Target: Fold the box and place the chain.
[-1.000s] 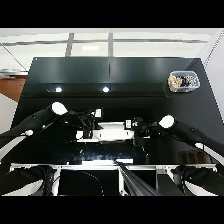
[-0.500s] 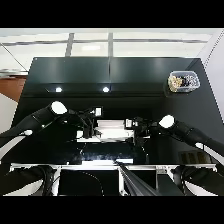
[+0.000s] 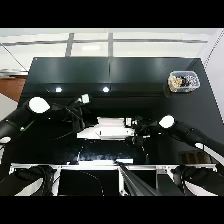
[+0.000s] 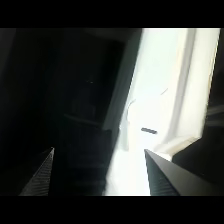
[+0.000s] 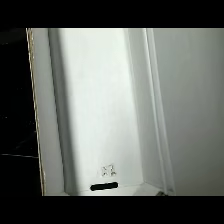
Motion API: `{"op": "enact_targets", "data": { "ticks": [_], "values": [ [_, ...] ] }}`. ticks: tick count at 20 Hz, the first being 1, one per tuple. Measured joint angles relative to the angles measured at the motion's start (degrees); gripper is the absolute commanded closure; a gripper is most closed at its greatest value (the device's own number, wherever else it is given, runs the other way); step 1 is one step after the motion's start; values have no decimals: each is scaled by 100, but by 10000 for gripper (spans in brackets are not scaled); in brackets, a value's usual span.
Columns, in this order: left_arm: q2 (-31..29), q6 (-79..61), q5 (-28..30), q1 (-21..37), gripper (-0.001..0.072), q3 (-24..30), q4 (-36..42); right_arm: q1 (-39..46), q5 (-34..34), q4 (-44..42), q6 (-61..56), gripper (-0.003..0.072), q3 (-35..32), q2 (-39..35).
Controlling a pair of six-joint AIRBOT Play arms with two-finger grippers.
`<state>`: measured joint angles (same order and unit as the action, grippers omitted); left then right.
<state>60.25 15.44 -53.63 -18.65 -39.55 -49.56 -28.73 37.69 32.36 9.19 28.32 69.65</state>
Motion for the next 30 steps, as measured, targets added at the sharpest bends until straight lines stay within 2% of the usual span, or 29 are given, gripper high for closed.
{"op": "enact_targets", "data": {
  "ticks": [1,2,3,4,8,10,12,16,22,25,30],
  "values": [
    [-50,155,-101,44,173,0,-11,-9,-59,-24,-7,216,0,0],
    [-85,306,-210,76,365,0,-13,-20,-92,-35,-20,216,0,0],
    [-98,463,-332,94,629,0,-7,-33,-118,-46,-22,216,0,0],
    [-101,643,-468,114,678,0,85,-42,-140,-52,-24,216,0,0],
    [-70,1010,-1172,140,680,4,691,-61,-179,-66,-39,216,0,0],
    [-59,1091,-1165,131,679,42,1086,-66,-190,-68,-39,216,0,0],
    [-46,1132,-776,46,679,83,1493,-66,-192,-68,-39,216,0,0],
    [146,1174,422,-289,680,116,1950,-68,-195,-72,-39,216,0,0],
    [782,1178,1432,-643,680,127,2087,-66,-199,-74,-44,216,0,0],
    [1012,1187,1648,-721,680,127,1965,-66,-199,-72,-42,216,0,0],
    [1147,1187,1593,-817,679,125,1707,-66,-197,-72,-39,216,0,0]
  ]
}}
